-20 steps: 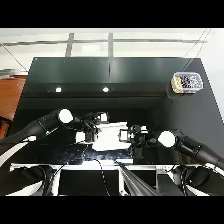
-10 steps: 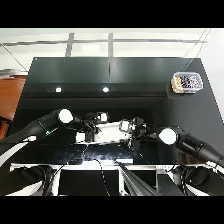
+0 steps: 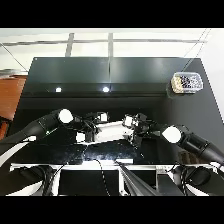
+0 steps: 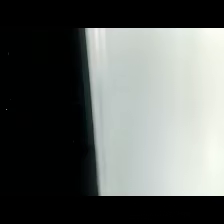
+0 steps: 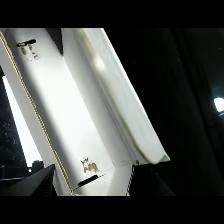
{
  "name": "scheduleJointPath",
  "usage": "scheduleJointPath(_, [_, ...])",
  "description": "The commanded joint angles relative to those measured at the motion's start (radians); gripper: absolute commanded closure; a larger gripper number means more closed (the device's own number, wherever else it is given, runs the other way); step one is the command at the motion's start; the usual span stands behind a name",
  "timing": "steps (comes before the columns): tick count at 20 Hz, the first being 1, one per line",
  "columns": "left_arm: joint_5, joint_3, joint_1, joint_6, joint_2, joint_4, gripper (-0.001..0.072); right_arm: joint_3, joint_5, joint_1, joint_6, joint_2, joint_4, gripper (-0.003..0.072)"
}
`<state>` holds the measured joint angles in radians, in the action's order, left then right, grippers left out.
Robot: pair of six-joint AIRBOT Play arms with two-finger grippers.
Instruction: Fold the box and place the chain.
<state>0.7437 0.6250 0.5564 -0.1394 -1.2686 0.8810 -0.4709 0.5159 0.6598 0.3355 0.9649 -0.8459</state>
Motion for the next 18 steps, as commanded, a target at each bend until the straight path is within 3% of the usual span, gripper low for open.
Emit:
scheduleJointPath(1, [0.0,0.0,0.0,0.0,0.0,0.0,0.0683,0.0,0.0,-0.001,-0.029,-0.002,0.0,-0.0015])
scheduleJointPath(5, [0.0,0.0,0.0,0.0,0.0,0.0,0.0683,0.0,0.001,-0.001,-0.073,0.0,0.008,-0.0015])
scheduleJointPath(9, [0.0,0.0,0.0,0.0,0.0,0.001,0.0683,-0.006,0.015,-0.018,-0.188,0.041,0.127,-0.0014])
scheduleJointPath(14, [-0.001,0.0,0.0,0.0,0.0,0.0,0.0683,-0.031,0.192,-0.103,-0.445,0.095,0.342,-0.0014])
scheduleJointPath(18, [-0.002,0.0,0.0,-0.002,0.0,0.0,0.0683,-0.031,0.235,-0.103,-0.48,0.146,0.356,-0.0014])
